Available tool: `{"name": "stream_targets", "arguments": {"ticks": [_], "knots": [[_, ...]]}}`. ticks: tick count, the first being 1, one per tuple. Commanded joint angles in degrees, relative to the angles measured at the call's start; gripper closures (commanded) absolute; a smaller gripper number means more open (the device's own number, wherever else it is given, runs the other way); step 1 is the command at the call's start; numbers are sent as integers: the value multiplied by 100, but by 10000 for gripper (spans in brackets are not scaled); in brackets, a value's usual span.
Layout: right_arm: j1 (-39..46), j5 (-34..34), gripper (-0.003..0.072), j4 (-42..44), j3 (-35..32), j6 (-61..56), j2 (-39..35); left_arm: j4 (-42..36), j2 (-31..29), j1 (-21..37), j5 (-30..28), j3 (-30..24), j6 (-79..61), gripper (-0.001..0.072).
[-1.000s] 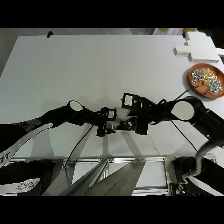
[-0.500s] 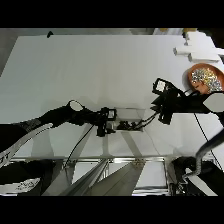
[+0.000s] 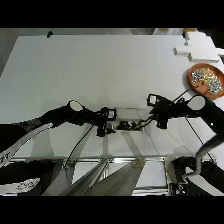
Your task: Fold the box and place the chain.
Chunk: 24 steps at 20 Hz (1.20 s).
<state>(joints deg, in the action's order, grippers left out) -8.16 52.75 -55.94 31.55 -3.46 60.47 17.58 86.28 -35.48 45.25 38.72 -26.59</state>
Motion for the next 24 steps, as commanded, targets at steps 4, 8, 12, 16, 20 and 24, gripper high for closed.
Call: {"name": "stream_targets", "arguments": {"ticks": [4, 8, 12, 16, 20, 24], "knots": [[-422, -203, 477, 111, -52, 420, 595, 2, -4, 4, -4, 0, -2, 437], [-422, -98, 451, 111, -55, 415, 796, 0, -4, 2, -2, 0, -2, 437], [-422, -111, 671, 155, -52, 389, 798, 0, -4, 4, -2, 0, -2, 437], [-428, -114, 668, -925, -48, -234, 195, 2, -4, 2, -2, 0, 0, 437], [-428, 232, 667, -1493, -48, -1010, -1248, 0, -4, 4, -2, 0, 0, 437], [-439, 1128, 667, -179, -46, -1005, -2374, 0, -4, 4, -2, 0, -2, 437]]}}
